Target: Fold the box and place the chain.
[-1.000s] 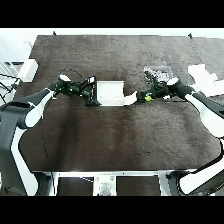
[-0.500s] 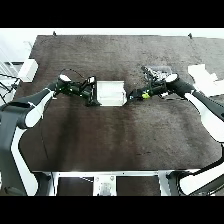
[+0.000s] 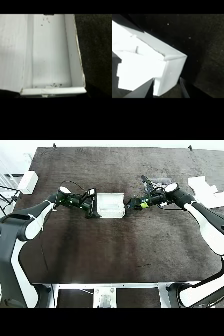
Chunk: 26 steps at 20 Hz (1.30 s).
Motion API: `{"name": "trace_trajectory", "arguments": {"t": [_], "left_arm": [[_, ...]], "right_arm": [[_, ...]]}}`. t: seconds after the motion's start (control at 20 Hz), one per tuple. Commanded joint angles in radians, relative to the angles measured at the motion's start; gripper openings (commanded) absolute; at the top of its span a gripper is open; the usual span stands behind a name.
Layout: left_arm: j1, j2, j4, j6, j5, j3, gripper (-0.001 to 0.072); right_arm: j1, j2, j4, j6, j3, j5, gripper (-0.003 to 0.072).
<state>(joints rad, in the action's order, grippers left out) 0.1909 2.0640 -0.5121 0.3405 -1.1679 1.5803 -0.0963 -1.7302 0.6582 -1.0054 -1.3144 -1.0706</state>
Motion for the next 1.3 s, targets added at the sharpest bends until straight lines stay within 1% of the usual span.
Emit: {"name": "trace_trajectory", "arguments": {"t": [0.0, 0.2, 0.65, 0.9, 1.25], "left_arm": [[-0.001, 0.000, 0.000, 0.000, 0.000, 0.000, 0.0494], [-0.001, 0.000, 0.000, 0.000, 0.000, 0.000, 0.0494], [-0.001, 0.000, 0.000, 0.000, 0.000, 0.000, 0.0494], [-0.001, 0.000, 0.000, 0.000, 0.000, 0.000, 0.0494], [-0.001, 0.000, 0.000, 0.000, 0.000, 0.000, 0.0494]], "right_arm": [[-0.016, -0.002, -0.004, -0.030, -0.004, 0.003, 0.0403], [-0.032, -0.011, 0.002, -0.066, -0.008, 0.009, 0.0402], [-0.077, -0.012, 0.075, -0.156, -0.052, 0.038, 0.0402], [-0.117, -0.012, 0.224, -0.272, -0.081, 0.058, 0.0403], [-0.160, -0.014, 0.290, -0.355, -0.114, 0.100, 0.0402]]}}
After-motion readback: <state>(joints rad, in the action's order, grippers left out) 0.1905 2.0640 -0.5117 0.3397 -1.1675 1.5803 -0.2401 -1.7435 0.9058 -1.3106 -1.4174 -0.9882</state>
